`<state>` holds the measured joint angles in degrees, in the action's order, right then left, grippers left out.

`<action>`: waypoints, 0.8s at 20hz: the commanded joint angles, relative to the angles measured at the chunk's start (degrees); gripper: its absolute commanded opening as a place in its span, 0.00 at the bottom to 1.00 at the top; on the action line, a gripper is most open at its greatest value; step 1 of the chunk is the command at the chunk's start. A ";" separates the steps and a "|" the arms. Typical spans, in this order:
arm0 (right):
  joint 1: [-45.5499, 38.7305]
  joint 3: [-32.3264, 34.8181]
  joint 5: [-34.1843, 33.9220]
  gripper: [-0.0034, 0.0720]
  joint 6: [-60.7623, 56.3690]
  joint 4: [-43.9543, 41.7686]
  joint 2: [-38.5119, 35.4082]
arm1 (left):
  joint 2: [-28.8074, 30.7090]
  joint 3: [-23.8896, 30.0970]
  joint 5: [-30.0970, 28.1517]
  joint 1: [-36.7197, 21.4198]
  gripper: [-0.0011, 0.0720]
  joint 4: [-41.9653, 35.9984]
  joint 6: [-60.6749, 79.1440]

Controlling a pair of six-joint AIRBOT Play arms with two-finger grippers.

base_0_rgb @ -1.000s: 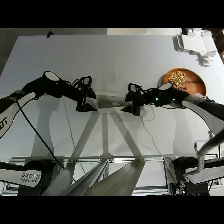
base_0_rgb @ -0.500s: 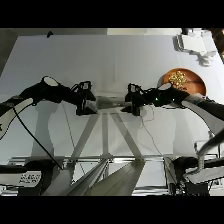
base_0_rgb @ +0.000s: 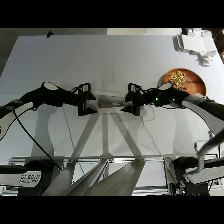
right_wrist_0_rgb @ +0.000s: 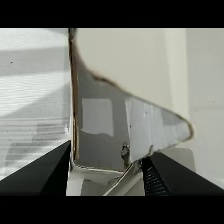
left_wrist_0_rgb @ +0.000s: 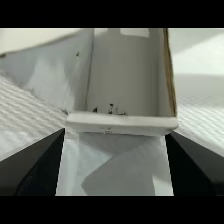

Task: Fold the box and place the chain.

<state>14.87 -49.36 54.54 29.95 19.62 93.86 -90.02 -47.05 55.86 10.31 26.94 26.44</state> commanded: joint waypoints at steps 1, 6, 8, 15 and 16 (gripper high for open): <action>0.00 -0.02 0.13 0.53 0.02 0.07 0.00 | 0.07 0.13 0.79 -0.70 0.97 -1.46 2.12; 0.00 -0.02 0.13 0.53 0.02 0.07 0.00 | 0.11 0.07 4.52 -0.68 0.97 -1.42 3.39; 0.00 -0.02 0.13 0.53 0.02 0.07 0.00 | 0.11 -0.09 5.35 -0.59 0.97 -1.44 3.41; 0.00 -0.02 0.13 0.53 0.02 0.07 0.00 | -1.31 -4.66 5.31 -0.50 0.97 -0.28 0.94; 0.00 -0.02 0.13 0.53 0.02 0.07 0.00 | -1.81 -4.63 5.27 -0.28 0.97 0.31 0.31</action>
<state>14.85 -49.36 54.52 29.95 19.62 93.86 -90.85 -50.41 61.10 9.82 26.00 28.58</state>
